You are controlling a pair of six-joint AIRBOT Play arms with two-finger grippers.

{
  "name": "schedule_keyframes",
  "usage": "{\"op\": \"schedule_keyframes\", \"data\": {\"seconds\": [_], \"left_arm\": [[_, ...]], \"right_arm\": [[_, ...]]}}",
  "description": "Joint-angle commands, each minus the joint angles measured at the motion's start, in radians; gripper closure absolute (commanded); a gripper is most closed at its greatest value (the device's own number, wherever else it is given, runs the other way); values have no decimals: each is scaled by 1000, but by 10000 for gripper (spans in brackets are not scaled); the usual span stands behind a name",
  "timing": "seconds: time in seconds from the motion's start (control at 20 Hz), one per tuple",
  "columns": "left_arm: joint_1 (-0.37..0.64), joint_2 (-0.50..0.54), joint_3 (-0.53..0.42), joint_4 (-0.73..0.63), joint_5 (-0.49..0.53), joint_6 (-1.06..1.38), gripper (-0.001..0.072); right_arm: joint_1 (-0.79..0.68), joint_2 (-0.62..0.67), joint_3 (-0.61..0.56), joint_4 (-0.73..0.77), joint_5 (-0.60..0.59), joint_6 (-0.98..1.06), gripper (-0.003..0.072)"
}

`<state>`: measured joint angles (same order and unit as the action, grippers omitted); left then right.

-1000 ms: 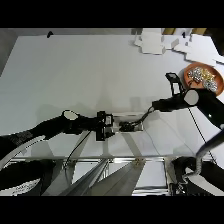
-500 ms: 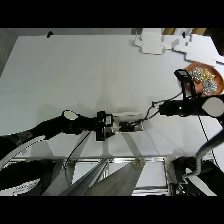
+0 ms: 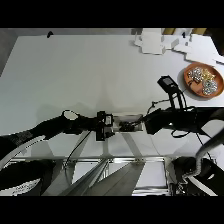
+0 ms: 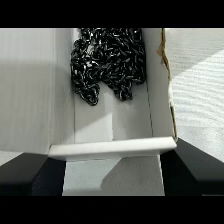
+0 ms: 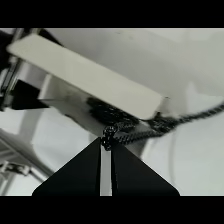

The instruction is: Fold the box and place the chain.

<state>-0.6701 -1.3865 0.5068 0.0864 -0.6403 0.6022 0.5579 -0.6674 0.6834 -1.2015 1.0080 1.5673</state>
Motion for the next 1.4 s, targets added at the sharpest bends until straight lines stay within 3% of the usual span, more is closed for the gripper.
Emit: {"op": "schedule_keyframes", "data": {"seconds": [0.0, 0.55, 1.1, 1.3, 1.35], "left_arm": [[1, 0, 0, 0, 0, 0, 434], [1, 0, 0, 0, 0, 0, 434], [1, 0, 0, 0, 0, 0, 434], [1, 0, 0, 0, 0, 0, 434], [1, 0, 0, 0, 0, 0, 434]], "right_arm": [[90, 6, 1, 62, -102, 5, 668], [199, -12, 1, 80, -230, 4, 667], [199, -231, 1, 56, -238, 3, 664], [199, -264, 1, 54, -241, 3, 465], [198, -264, 5, 57, -240, 8, 457]]}}
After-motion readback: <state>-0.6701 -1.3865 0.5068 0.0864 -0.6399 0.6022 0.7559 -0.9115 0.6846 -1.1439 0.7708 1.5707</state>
